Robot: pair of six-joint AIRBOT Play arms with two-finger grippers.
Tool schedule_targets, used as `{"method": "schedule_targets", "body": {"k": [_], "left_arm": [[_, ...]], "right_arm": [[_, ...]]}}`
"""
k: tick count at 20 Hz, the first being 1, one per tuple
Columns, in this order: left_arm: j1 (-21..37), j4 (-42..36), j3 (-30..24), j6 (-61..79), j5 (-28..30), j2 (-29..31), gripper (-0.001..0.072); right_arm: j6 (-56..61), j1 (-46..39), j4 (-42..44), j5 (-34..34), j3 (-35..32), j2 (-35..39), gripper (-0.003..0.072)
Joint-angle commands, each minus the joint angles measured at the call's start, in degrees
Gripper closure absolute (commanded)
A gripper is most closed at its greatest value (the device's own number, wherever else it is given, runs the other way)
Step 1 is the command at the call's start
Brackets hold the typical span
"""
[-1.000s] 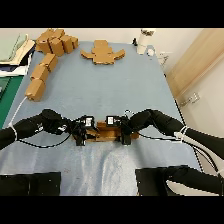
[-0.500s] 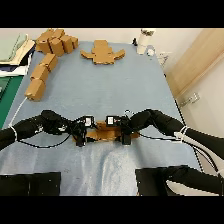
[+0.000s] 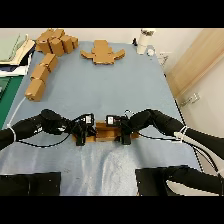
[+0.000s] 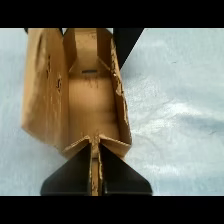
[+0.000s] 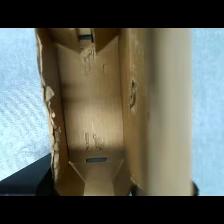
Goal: Fold the box.
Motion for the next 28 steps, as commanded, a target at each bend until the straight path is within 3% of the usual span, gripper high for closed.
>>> {"method": "schedule_targets", "body": {"k": [1,2,6,10,13,15,19,24,28], "left_arm": [[0.92,8.66,0.0,-11.02,2.47,2.89,0.0668],[0.98,12.44,0.0,-15.5,2.34,4.87,0.0695],[1.64,25.79,0.0,-40.26,1.81,13.62,0.0696],[7.61,37.33,0.0,-83.19,1.33,22.77,0.0696],[15.21,45.48,-0.02,-103.73,-8.04,25.46,0.0696],[18.67,45.11,-1.25,-104.85,-14.23,25.46,0.0696],[18.05,40.81,-5.44,-109.31,-14.62,25.46,0.0697],[13.75,29.68,-10.82,-109.33,-7.34,24.2,0.0697],[6.36,25.22,-11.41,-109.26,0.46,19.5,0.0697]], "right_arm": [[-0.02,0.0,-0.2,-0.11,0.02,-0.02,0.0167],[-0.02,0.0,-0.2,-0.11,0.02,-0.02,0.0167],[-0.02,0.0,-0.2,-0.09,0.02,-0.02,0.0167],[-0.02,0.0,-0.2,-0.11,0.02,-0.02,0.0167],[-0.02,0.0,-0.2,-0.11,0.02,-0.02,0.0167],[-0.02,0.0,-0.2,-0.11,0.02,-0.02,0.0167],[-0.02,0.0,-0.2,-0.11,0.02,-0.02,0.0167],[-0.02,0.0,-0.2,-0.11,0.02,-0.02,0.0167],[-0.02,0.0,-0.2,-0.11,0.02,-0.02,0.0167]]}}
